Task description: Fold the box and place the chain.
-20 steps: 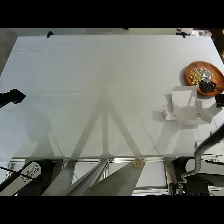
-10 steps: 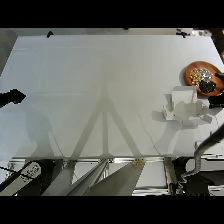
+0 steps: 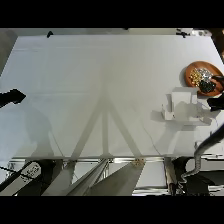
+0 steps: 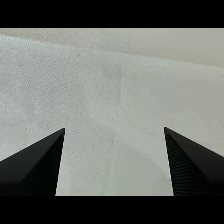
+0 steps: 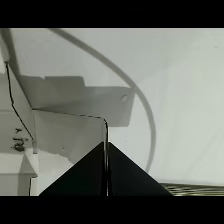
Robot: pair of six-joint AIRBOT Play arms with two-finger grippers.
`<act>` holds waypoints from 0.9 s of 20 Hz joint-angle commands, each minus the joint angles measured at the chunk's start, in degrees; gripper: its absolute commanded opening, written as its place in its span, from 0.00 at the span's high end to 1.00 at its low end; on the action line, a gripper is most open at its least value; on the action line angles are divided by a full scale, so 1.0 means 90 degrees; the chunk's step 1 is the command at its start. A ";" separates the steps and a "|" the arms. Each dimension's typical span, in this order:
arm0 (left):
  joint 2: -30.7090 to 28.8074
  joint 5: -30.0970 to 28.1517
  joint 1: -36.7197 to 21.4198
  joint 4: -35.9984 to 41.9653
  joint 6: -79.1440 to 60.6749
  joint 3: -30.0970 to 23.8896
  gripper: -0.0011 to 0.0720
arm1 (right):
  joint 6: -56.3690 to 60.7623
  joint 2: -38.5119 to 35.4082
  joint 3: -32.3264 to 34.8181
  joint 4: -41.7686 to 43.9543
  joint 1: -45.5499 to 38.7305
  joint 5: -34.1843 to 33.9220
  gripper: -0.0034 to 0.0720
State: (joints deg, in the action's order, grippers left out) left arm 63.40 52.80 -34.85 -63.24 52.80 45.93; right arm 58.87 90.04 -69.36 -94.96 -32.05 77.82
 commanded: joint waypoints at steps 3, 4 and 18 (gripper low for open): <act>-0.0002 -0.0002 -0.0005 0.0000 0.0000 -0.0005 0.03 | -0.0869 -0.0459 -0.0002 0.2747 0.0532 0.0471 0.95; -0.0002 -0.0002 -0.0005 0.0000 0.0000 -0.0005 0.03 | -0.0896 -0.0544 -0.0002 0.2997 0.0770 0.0437 0.95; 0.0000 -0.0002 -0.0005 -0.0002 0.0000 -0.0005 0.03 | 0.0010 -0.1149 0.0000 0.5185 0.4362 -0.1110 0.95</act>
